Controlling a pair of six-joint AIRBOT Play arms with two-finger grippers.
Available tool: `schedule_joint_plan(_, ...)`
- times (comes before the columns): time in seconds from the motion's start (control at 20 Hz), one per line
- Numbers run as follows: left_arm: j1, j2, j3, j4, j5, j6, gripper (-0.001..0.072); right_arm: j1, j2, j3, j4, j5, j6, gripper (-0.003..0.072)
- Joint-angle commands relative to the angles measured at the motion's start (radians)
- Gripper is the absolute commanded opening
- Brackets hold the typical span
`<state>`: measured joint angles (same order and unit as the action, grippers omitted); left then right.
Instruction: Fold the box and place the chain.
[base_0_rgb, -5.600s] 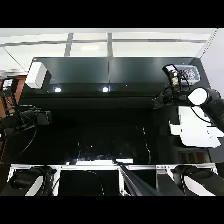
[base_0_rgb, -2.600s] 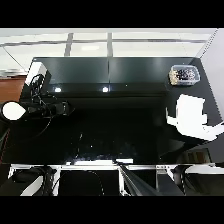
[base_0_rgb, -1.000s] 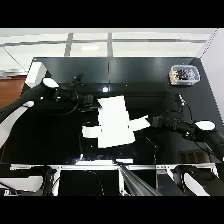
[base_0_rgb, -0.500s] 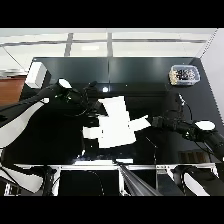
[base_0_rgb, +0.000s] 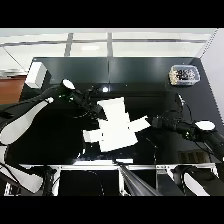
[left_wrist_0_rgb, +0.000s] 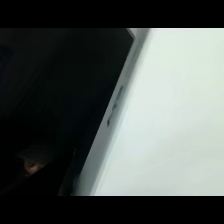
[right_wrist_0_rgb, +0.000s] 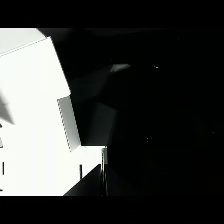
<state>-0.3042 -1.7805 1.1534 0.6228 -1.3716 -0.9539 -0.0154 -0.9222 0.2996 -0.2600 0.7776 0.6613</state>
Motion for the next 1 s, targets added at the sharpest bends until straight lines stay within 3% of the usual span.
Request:
schedule_joint_plan(0.0, -0.006, -0.001, 0.002, 0.011, -0.028, 0.042, 0.0309, 0.001, 0.001, -0.001, 0.0, 0.0, 0.0, 0.0018)
schedule_joint_plan(0.15, -0.007, -0.001, 0.003, 0.041, -0.074, 0.101, 0.0219, 0.001, 0.001, -0.001, 0.0, 0.001, 0.0, 0.0018)
schedule_joint_plan(0.3, -0.007, -0.001, 0.003, 0.062, -0.136, 0.125, 0.0219, 0.001, 0.001, -0.001, -0.001, 0.001, 0.0, 0.0018)
schedule_joint_plan(0.55, -0.007, -0.001, 0.003, 0.092, -0.138, 0.144, 0.0151, 0.001, 0.001, -0.001, -0.002, 0.001, 0.0, 0.0018)
schedule_joint_plan(0.7, -0.006, -0.001, 0.003, 0.048, -0.143, 0.188, 0.0063, 0.001, 0.001, -0.001, -0.002, 0.0, 0.0, 0.0019)
schedule_joint_plan(0.75, -0.006, -0.001, 0.003, 0.036, -0.139, 0.198, 0.0049, 0.001, 0.001, -0.001, -0.004, -0.002, 0.0, 0.0074)
schedule_joint_plan(0.85, -0.006, -0.001, 0.004, 0.019, -0.127, 0.216, 0.0032, 0.0, 0.001, 0.006, -0.009, -0.005, 0.0, 0.0691)
schedule_joint_plan(0.95, -0.006, 0.0, 0.016, 0.033, -0.132, 0.222, 0.003, -0.01, 0.001, 0.063, -0.094, 0.04, 0.0, 0.0711)
